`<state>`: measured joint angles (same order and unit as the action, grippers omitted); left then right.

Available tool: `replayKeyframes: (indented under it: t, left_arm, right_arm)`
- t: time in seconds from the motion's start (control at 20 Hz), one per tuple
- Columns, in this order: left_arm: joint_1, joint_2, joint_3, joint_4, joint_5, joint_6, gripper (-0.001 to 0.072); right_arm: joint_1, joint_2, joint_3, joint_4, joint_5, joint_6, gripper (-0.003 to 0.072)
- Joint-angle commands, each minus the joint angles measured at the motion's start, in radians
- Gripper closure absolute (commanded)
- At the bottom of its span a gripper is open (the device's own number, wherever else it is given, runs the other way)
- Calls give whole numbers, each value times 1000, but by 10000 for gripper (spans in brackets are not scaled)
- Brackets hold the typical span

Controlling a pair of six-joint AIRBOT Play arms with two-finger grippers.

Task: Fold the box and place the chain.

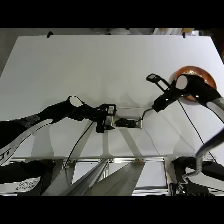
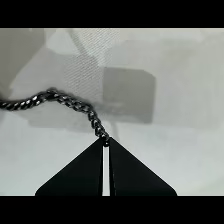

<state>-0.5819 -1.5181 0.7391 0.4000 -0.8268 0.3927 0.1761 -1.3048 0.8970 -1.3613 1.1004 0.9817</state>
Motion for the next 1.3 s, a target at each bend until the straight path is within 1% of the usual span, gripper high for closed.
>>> replayKeyframes:
  t: [0.0, 0.1, 0.2, 0.25, 0.35, 0.45, 0.5, 0.6, 0.7, 0.9, 1.05, 1.1, 1.15, 1.2, 1.25]
  left_arm:
    - [1, 0, 0, 0, 0, 0, 437]
    - [1, 0, 0, 0, 0, 0, 437]
    - [1, 0, 0, 0, 0, 0, 437]
    - [1, 0, 0, 0, 0, 0, 437]
    - [1, 0, 0, 0, 0, 0, 437]
    - [1, 0, 0, 0, 0, 0, 437]
    - [1, 0, 0, 0, 0, 0, 437]
    - [1, 0, 0, 0, 0, 0, 437]
    - [1, 0, 0, 0, 0, 0, 437]
    - [1, 0, 0, 0, 0, 0, 437]
    - [1, 0, 0, 0, 0, 0, 437]
    - [1, 0, 0, 0, 0, 0, 437]
    - [1, 0, 0, 0, 0, 0, 437]
    - [1, 0, 0, 0, 0, 0, 437]
    - [1, 0, 0, 0, 0, 0, 437]
  right_arm:
    - [19, 155, 1, 13, 92, 40, 677]
    - [49, 251, 1, 63, 138, 43, 677]
    - [91, 336, 1, 167, 180, 43, 676]
    - [115, 371, 1, 227, 183, 43, 676]
    - [161, 417, 1, 354, 145, 42, 677]
    - [210, 430, 1, 501, 64, 39, 677]
    - [240, 427, 1, 542, 17, 39, 677]
    - [300, 414, 1, 549, -56, 48, 677]
    - [339, 387, 1, 544, -92, 65, 676]
    - [368, 296, 1, 492, -90, 66, 670]
    - [377, 259, 2, 470, -90, 64, 540]
    - [375, 259, 11, 459, -85, 54, 471]
    - [367, 259, 33, 431, -69, 45, 457]
    - [352, 259, 56, 411, -60, 23, 459]
    - [326, 259, 73, 409, -65, -7, 494]
